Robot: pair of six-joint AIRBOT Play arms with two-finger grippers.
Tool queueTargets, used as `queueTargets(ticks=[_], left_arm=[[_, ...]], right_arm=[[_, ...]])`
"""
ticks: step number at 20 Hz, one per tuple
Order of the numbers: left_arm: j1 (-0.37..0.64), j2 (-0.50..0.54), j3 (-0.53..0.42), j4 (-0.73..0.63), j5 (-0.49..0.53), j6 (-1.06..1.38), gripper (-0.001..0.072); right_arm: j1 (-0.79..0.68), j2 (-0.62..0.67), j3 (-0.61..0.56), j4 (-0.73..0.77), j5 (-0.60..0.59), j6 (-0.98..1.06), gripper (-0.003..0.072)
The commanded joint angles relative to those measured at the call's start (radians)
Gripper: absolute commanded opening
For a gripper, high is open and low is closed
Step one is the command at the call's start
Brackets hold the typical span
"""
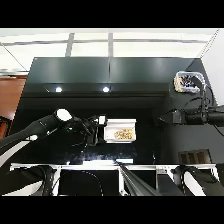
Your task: Fold the box and place the chain.
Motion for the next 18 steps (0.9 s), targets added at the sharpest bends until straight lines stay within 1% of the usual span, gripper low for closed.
queueTargets(ticks=[1, 2, 3, 4, 5, 7, 8, 9, 10, 12, 15, 16, 18], left_arm=[[-0.007, -0.010, 0.003, 0.003, 0.018, -0.004, 0.0676], [-0.007, -0.010, 0.003, 0.003, 0.018, -0.004, 0.0646], [-0.007, -0.010, 0.003, 0.003, 0.018, -0.004, 0.0552], [-0.007, -0.010, 0.003, 0.003, 0.018, -0.004, 0.0506], [-0.007, -0.010, 0.003, 0.003, 0.017, -0.004, 0.0485], [-0.007, -0.010, 0.003, 0.003, 0.018, -0.004, 0.0482], [-0.007, -0.010, 0.003, 0.003, 0.018, -0.004, 0.0482], [-0.007, -0.010, 0.003, 0.003, 0.018, -0.004, 0.0482], [-0.007, -0.010, 0.003, 0.003, 0.018, -0.004, 0.0482], [-0.007, -0.010, 0.003, 0.003, 0.018, -0.004, 0.0482], [-0.007, -0.010, 0.003, 0.003, 0.018, -0.004, 0.0482], [-0.007, -0.010, 0.003, 0.003, 0.018, -0.004, 0.0482], [-0.007, -0.010, 0.003, 0.003, 0.018, -0.004, 0.0482]], right_arm=[[0.005, 0.000, 0.000, 0.000, 0.001, -0.001, 0.0306], [0.018, 0.000, 0.000, -0.001, 0.001, -0.014, 0.0306], [0.044, 0.000, 0.000, -0.002, -0.004, -0.027, 0.0306], [0.074, 0.000, -0.001, -0.004, -0.026, -0.028, 0.0306], [0.113, 0.000, -0.001, -0.003, -0.069, -0.027, 0.0306], [0.190, -0.004, -0.001, -0.003, -0.203, -0.004, 0.0308], [0.223, -0.011, 0.000, -0.002, -0.275, 0.022, 0.0333], [0.254, -0.028, 0.000, 0.002, -0.331, 0.048, 0.0477], [0.285, -0.051, 0.000, 0.008, -0.355, 0.050, 0.0630], [0.360, -0.092, 0.000, 0.004, -0.384, 0.025, 0.0630], [0.472, -0.143, 0.000, -0.005, -0.475, -0.101, 0.0630], [0.497, -0.157, 0.000, -0.017, -0.480, -0.154, 0.0629], [0.523, -0.164, 0.000, -0.019, -0.445, -0.237, 0.0629]])
